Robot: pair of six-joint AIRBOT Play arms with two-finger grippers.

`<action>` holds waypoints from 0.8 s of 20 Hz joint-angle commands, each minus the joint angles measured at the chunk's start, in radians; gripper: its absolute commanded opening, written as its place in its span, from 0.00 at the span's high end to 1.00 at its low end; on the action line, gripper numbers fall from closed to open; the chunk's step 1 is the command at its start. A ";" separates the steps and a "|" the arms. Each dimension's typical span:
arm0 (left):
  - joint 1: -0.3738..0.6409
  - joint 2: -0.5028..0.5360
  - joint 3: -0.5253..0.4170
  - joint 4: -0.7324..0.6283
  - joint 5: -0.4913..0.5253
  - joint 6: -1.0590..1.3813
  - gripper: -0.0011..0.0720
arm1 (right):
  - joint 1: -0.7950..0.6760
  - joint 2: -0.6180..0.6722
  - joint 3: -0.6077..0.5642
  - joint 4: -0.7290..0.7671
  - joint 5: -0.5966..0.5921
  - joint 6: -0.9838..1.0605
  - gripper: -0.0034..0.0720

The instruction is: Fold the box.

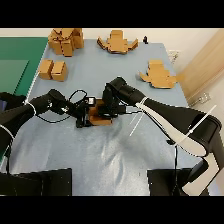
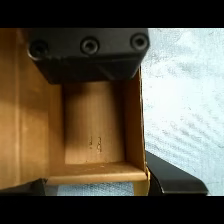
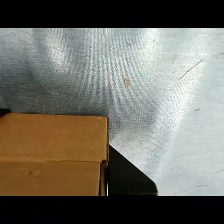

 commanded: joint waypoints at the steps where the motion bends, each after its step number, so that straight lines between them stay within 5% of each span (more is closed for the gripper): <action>1: 0.001 0.001 0.000 -0.001 0.002 -0.006 0.75 | 0.004 -0.007 0.000 0.009 0.007 -0.008 0.94; 4: 0.001 0.001 0.000 -0.001 0.002 -0.006 0.75 | 0.004 -0.004 0.001 0.010 0.007 -0.008 0.93; 6: 0.001 0.001 0.000 0.000 0.002 -0.006 0.74 | 0.004 -0.003 0.001 0.033 0.005 -0.008 0.57; 8: 0.001 0.001 0.000 0.000 0.002 -0.006 0.75 | 0.004 -0.004 0.001 0.032 -0.007 -0.006 0.62; 10: 0.001 0.001 0.000 -0.001 0.002 -0.006 0.75 | 0.004 -0.004 0.001 0.002 -0.024 0.003 0.93; 16: 0.001 0.001 0.000 0.000 0.003 -0.021 0.75 | 0.006 -0.004 0.001 -0.061 -0.069 0.037 0.94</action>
